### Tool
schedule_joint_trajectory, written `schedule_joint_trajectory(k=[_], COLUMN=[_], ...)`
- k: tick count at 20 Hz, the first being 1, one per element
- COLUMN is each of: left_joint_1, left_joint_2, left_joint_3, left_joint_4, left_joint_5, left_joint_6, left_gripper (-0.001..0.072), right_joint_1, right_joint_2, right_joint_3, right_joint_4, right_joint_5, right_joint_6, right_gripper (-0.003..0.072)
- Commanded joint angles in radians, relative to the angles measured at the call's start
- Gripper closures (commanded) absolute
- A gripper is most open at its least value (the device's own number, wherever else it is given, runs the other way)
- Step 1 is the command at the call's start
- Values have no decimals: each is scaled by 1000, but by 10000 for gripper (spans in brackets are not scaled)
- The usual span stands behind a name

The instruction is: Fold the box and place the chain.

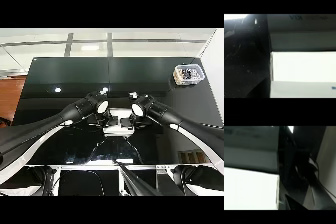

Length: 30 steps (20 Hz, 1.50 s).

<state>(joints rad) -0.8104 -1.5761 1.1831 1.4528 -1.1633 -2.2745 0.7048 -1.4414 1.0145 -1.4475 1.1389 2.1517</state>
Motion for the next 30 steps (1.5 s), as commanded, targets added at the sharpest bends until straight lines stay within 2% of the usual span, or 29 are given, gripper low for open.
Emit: schedule_joint_trajectory(k=[1,2,12,13,14,20,21,22,23,26,30], left_joint_1=[1,1,1,1,1,1,1,1,1,1,1], left_joint_2=[0,0,0,0,0,0,0,0,0,0,0], left_joint_3=[0,0,0,0,0,0,0,0,0,0,0], left_joint_4=[1,1,1,1,1,1,1,1,1,1,1], left_joint_5=[-1,-1,-1,-1,-1,-1,-1,-1,-1,-1,-1], left_joint_6=[-3,-3,-3,-3,-3,-3,-3,-3,-3,-3,-3], left_gripper=[686,686,686,686,686,686,686,686,686,686,686], right_joint_1=[0,0,0,0,0,0,0,0,0,0,0], right_joint_2=[0,0,-19,-22,-22,-18,-14,-9,-2,47,220], right_joint_3=[1,1,1,1,1,2,2,2,2,2,2], right_joint_4=[-3,-5,-1,-1,-1,-3,-5,-9,-12,-22,-25], right_joint_5=[-3,-5,27,28,26,21,21,21,21,25,39], right_joint_6=[10,10,10,10,10,10,10,10,10,-12,-71], right_gripper=[406,445,445,500,671,674,671,555,360,347,351])
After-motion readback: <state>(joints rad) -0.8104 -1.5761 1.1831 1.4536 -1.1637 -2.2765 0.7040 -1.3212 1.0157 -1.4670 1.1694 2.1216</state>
